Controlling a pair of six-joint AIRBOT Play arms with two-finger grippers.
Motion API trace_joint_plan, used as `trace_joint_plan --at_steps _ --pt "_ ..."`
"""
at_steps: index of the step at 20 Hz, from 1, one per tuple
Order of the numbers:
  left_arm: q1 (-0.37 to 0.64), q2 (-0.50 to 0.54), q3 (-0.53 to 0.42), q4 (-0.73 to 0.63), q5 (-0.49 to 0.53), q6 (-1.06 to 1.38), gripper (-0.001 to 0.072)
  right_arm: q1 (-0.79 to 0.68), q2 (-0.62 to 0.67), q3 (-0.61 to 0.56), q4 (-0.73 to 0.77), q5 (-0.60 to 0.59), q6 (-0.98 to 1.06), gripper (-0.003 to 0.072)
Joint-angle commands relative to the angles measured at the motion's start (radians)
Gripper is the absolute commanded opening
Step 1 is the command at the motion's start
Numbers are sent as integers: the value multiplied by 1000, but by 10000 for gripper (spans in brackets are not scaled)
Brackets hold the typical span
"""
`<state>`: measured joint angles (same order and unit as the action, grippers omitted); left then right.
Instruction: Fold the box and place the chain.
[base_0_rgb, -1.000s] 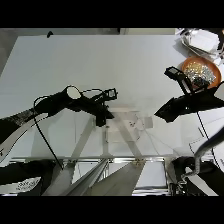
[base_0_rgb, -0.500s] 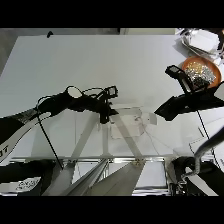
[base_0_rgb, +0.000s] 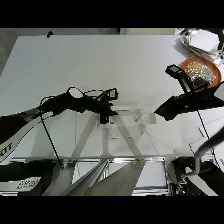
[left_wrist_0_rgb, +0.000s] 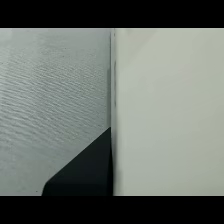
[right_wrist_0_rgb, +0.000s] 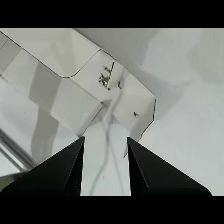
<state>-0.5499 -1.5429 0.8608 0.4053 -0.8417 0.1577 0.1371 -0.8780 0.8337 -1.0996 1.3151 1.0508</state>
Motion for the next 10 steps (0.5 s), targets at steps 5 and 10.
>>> trace_joint_plan --at_steps 5,10 --pt "0 -15 -1 6 0 70 5 0 1 1 0 1 0 300" --pt "-1 -30 -1 -9 -1 70 5 0 1 1 0 1 0 300"
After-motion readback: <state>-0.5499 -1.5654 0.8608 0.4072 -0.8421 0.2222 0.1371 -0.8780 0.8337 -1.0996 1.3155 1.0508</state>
